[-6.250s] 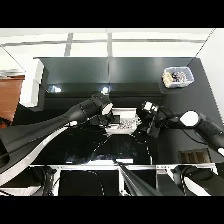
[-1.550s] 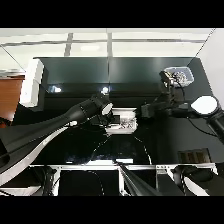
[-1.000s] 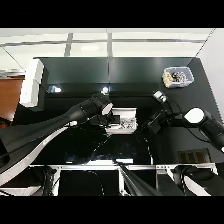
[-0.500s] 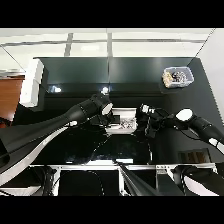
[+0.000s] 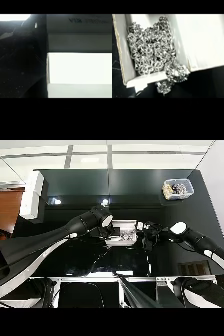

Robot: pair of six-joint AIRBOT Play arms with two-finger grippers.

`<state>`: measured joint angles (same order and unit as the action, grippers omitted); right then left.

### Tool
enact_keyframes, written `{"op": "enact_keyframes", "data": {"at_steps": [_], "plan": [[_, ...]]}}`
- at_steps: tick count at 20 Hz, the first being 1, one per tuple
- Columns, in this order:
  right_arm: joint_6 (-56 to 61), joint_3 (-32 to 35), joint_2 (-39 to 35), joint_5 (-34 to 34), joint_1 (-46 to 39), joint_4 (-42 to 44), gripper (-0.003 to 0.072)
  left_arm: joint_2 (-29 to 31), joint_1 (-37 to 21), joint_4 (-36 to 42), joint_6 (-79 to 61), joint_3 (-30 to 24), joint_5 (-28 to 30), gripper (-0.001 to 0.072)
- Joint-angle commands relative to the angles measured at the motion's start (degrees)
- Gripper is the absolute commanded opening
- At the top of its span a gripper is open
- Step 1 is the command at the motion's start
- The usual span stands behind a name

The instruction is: Fold the box and place the chain.

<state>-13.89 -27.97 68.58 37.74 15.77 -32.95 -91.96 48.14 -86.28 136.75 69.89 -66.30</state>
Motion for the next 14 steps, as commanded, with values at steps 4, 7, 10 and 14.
{"op": "enact_keyframes", "data": {"at_steps": [4, 7, 10, 14], "plan": [[9.18, 0.00, -1.07, -1.25, 0.07, -4.31, 0.0018, -0.02, 0.04, 0.00, 0.00, 0.02, -0.02, 0.0029], [23.76, 0.00, -5.68, -0.90, -2.25, -10.10, 0.0018, -0.02, 0.04, 0.00, 0.00, 0.02, 0.00, 0.0030], [35.26, -0.13, -14.51, 1.31, -5.22, -16.20, 0.0018, -0.02, 0.04, 0.00, 0.00, 0.02, 0.00, 0.0029], [47.17, -3.87, -23.78, 9.66, -6.08, -10.38, 0.0018, -0.02, 0.04, 0.00, 0.00, 0.02, 0.00, 0.0029]]}}
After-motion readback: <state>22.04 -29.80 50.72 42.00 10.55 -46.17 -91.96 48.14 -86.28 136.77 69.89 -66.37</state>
